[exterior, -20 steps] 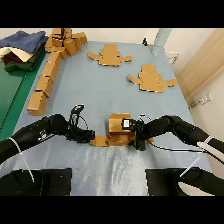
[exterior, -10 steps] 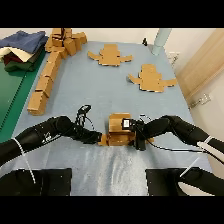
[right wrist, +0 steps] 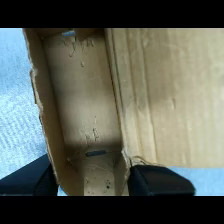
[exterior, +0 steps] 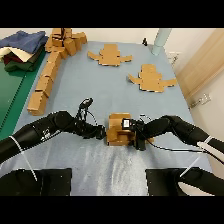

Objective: Fold the box.

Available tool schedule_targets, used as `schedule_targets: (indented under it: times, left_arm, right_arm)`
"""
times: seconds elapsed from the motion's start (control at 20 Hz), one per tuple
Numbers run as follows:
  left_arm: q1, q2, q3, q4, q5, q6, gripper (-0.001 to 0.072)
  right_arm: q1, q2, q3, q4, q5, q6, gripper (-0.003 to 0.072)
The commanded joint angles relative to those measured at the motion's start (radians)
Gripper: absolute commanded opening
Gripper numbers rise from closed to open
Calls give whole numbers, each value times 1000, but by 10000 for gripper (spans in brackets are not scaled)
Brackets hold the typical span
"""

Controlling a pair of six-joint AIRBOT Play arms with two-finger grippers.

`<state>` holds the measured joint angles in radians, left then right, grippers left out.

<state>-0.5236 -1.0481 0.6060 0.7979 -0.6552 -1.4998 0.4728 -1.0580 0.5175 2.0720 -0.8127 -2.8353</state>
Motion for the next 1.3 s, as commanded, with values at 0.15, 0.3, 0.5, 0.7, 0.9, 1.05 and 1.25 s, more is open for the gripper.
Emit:
schedule_targets:
  times: [0.15,0.3,0.5,0.7,0.9,1.05,1.25]
  left_arm:
    - [-1,0,4,-93,2,63,446]
    - [-1,-1,4,-141,2,104,446]
    - [-6,-9,4,-172,4,106,448]
    - [-6,-16,4,-172,25,105,447]
    - [-8,-18,4,-175,27,91,449]
    - [-43,-18,18,-140,30,44,477]
    - [-137,-30,75,191,79,-332,477]
  right_arm:
    - [0,0,0,0,0,0,508]
    - [0,0,0,0,0,0,508]
    - [0,0,0,0,0,0,508]
    - [0,0,1,0,0,0,508]
    - [0,0,1,0,0,0,508]
    - [0,0,1,0,0,0,508]
    - [0,0,0,0,0,0,508]
